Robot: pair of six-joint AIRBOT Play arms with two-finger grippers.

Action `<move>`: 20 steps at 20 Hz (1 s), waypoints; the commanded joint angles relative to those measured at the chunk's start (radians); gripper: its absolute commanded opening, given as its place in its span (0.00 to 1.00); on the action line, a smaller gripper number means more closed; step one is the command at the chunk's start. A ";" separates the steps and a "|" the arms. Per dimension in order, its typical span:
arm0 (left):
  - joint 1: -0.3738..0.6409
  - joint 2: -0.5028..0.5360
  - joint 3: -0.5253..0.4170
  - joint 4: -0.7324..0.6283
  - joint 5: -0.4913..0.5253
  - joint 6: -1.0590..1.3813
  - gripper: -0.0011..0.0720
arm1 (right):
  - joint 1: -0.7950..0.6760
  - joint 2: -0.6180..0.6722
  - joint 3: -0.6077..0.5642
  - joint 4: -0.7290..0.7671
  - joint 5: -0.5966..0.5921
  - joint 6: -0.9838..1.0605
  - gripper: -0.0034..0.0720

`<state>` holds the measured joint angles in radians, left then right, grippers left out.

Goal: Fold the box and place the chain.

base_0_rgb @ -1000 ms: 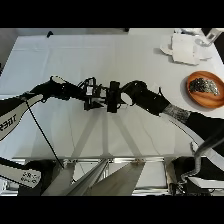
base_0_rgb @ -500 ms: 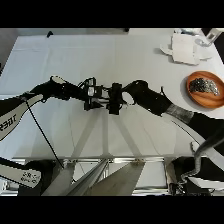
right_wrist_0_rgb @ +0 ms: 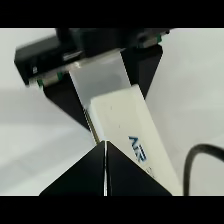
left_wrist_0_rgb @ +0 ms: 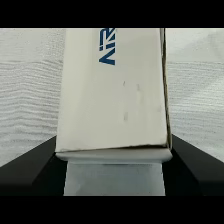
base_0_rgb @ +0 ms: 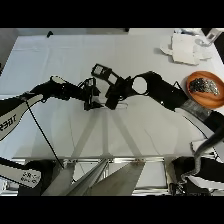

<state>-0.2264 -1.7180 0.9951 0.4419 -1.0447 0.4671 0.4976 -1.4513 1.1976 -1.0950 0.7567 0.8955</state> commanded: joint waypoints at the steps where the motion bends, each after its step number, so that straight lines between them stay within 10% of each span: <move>1: 0.000 0.001 0.000 0.000 0.001 0.000 0.23 | -0.026 -0.061 0.004 0.254 -0.063 0.131 0.06; 20: 0.000 0.001 0.000 0.000 0.001 0.000 0.23 | -0.014 -0.175 0.003 0.094 -0.050 0.408 0.06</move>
<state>-0.2268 -1.7180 0.9951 0.4419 -1.0435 0.4671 0.4759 -1.6253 1.2015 -0.9291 0.6811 1.2610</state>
